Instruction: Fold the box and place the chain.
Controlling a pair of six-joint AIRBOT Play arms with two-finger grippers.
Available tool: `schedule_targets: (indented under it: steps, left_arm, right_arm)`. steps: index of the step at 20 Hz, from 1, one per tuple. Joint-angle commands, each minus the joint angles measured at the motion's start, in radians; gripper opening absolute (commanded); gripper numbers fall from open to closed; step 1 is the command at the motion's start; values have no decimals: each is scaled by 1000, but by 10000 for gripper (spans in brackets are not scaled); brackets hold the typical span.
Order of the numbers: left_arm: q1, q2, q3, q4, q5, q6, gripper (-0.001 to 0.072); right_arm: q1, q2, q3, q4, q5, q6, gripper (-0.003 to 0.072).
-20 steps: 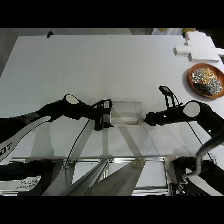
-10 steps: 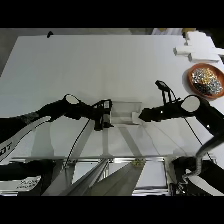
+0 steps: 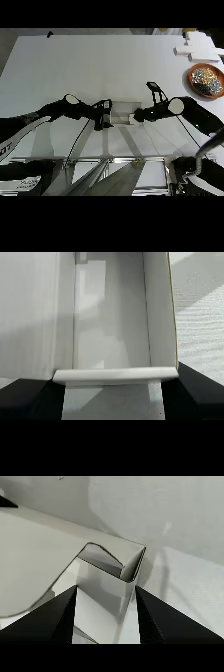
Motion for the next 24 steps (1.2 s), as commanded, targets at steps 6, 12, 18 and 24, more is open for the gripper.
schedule_targets:
  steps: [6, 12, 18, 24]
  left_arm:
    - [0, 0, 0, 0, 0, 0, 204]
    - [0, 0, 0, 0, 0, 0, 204]
    - [0, 0, 0, 0, 0, 0, 204]
    - [0, 0, 0, 0, 0, 0, 204]
  right_arm:
    - [156, -178, 167, -266, 109, 393, 409]
    - [199, -211, 203, -318, 110, 482, 395]
    - [206, -247, 203, -318, 138, 483, 262]
    - [206, -257, 203, -314, 141, 483, 11]
